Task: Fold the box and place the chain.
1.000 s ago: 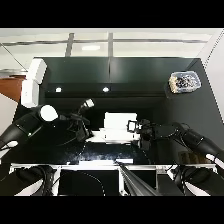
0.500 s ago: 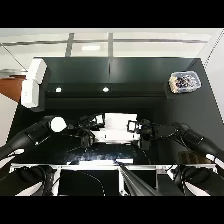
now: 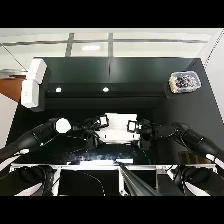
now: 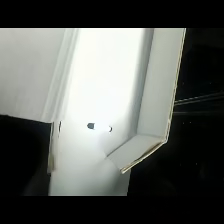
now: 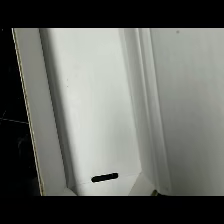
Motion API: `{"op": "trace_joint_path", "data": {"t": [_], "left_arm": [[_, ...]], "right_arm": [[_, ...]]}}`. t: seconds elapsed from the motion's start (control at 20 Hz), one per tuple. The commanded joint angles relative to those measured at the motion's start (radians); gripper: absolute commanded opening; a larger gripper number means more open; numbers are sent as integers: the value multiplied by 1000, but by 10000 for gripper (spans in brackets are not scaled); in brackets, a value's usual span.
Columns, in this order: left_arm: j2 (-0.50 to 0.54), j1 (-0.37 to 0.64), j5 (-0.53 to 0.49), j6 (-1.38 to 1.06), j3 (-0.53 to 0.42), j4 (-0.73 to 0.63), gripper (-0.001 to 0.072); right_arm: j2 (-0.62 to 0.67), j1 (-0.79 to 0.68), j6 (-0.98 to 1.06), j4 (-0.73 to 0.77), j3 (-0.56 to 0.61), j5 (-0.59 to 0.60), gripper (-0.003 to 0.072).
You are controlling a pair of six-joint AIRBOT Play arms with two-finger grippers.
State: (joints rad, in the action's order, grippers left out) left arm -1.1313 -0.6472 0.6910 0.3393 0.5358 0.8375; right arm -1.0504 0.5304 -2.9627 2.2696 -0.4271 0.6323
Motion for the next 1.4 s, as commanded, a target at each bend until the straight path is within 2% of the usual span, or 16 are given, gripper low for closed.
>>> {"op": "trace_joint_path", "data": {"t": [0.0,0.05,0.1,0.15,0.5,0.7,1.05,1.35], "left_arm": [[-2,-8,-2,-1,-1,-20,477],[-2,-8,-2,-1,-1,-20,468],[-2,-8,0,-1,-1,-20,408],[-2,-8,0,-1,-1,-19,395],[-1,-12,-44,-1,0,-21,363],[-2,-52,-72,-1,0,-36,231],[-2,-113,-183,1,0,-82,218],[-16,-113,-162,1,-1,-89,218]], "right_arm": [[0,0,0,0,0,0,477],[0,0,1,0,0,0,477],[0,0,1,0,0,0,477],[0,0,0,0,0,0,477],[0,0,1,0,0,0,477],[0,0,1,0,0,0,477],[0,0,1,0,0,0,477],[0,0,1,0,0,0,477]]}}
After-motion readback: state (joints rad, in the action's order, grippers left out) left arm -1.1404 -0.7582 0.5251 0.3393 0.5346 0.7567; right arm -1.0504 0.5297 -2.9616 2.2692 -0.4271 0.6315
